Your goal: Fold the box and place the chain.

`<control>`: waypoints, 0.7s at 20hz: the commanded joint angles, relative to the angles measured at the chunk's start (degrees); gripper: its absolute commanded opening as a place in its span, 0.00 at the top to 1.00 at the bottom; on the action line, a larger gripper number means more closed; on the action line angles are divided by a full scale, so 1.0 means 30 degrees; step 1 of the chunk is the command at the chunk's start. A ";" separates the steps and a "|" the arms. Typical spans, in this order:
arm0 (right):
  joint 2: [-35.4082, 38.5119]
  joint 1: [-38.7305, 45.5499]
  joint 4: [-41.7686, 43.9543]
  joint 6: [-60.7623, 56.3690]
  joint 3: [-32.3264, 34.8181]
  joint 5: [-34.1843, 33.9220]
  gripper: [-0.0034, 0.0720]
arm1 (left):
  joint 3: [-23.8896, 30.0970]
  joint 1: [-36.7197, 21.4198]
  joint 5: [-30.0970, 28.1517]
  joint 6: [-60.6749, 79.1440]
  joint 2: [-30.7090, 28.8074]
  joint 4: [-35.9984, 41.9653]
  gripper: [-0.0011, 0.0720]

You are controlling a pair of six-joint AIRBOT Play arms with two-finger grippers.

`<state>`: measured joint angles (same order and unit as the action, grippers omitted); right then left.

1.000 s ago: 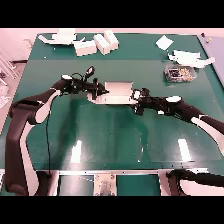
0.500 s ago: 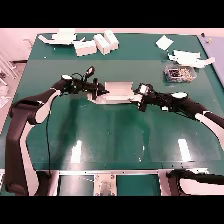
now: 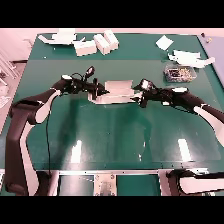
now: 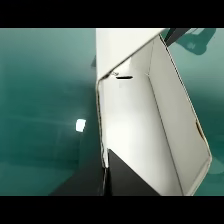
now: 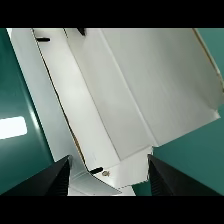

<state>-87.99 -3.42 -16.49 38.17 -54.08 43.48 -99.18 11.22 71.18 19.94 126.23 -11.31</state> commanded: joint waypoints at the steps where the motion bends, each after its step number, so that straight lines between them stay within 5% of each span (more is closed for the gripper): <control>1: -0.0590 0.0138 -0.2215 -0.1231 -0.0663 0.1297 0.22 | 0.0007 0.0007 0.0000 0.0007 0.0007 0.0000 0.96; 14: -0.1260 0.0823 -0.3818 -0.1872 -0.3140 0.2805 0.22 | 0.0007 0.0007 0.0000 0.0000 0.0000 -0.0007 0.96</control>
<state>-91.55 -1.23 -26.17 33.54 -61.98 50.17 -99.18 11.22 71.16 19.94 126.26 -11.31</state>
